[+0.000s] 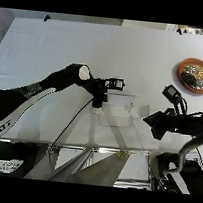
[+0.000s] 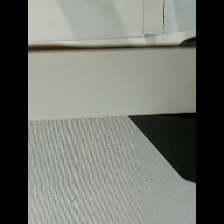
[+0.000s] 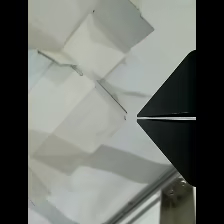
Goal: Fold the box and place the chain.
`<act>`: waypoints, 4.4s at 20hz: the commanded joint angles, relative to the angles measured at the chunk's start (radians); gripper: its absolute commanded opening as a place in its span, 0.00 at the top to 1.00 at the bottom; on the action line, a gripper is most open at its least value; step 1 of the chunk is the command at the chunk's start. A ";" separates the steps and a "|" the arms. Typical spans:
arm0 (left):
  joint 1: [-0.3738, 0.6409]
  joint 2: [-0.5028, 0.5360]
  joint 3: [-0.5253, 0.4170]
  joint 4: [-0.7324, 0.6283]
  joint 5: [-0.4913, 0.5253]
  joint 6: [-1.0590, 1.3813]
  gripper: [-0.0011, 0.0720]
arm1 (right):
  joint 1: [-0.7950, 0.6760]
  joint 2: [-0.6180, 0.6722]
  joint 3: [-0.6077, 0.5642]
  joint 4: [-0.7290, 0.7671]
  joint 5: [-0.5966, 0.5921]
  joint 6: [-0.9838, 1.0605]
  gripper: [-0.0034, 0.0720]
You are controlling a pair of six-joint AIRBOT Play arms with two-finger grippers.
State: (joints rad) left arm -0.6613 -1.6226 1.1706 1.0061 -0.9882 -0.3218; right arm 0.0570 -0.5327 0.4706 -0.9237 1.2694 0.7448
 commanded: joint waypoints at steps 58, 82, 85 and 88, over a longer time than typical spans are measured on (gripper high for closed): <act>-0.001 -0.001 0.000 -0.003 -0.004 0.000 0.97 | 0.103 -0.470 -0.045 0.276 -0.536 -1.035 0.03; -0.001 -0.001 0.000 -0.003 -0.004 0.000 0.97 | 0.112 -0.676 -0.033 0.426 -0.385 -1.265 0.11; -0.001 -0.001 0.000 -0.003 -0.004 0.000 0.97 | 0.112 -0.680 -0.033 0.402 -0.388 -1.266 0.11; -0.001 -0.001 0.000 -0.003 -0.004 0.000 0.97 | 0.112 -0.680 -0.033 0.411 -0.390 -1.269 0.25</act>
State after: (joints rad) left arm -0.6613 -1.6226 1.1706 1.0061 -0.9985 -0.3187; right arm 0.1665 -1.2087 0.4381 -0.5053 0.8719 -0.5228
